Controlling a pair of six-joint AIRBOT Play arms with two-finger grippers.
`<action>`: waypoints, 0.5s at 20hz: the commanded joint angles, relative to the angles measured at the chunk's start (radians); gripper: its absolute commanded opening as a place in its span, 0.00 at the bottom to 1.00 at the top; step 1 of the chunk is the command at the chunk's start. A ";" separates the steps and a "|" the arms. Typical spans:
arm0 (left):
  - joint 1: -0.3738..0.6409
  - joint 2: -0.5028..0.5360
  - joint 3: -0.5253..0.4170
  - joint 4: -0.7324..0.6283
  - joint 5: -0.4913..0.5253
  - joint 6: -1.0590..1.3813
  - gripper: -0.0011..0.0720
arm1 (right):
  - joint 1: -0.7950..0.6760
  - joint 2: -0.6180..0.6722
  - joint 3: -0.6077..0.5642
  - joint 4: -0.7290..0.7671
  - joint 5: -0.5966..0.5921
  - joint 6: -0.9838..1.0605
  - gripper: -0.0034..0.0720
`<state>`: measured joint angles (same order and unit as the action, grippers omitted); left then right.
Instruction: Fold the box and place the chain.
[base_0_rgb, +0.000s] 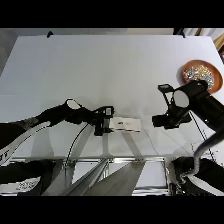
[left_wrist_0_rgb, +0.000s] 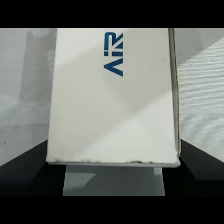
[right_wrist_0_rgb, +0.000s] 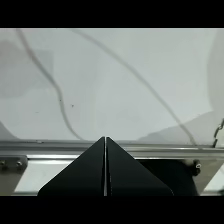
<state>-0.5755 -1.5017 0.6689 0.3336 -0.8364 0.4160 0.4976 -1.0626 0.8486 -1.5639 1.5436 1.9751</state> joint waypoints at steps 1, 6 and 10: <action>0.009 0.029 0.000 -0.003 -0.016 -0.041 0.03 | 0.053 0.001 -0.044 -0.007 -0.083 0.067 0.06; 0.124 0.221 0.000 0.003 0.061 -0.277 0.02 | 0.055 0.001 -0.044 -0.004 -0.086 0.067 0.06; 0.287 0.417 0.000 0.175 0.158 -0.483 0.02 | 0.055 0.001 -0.044 -0.004 -0.086 0.067 0.06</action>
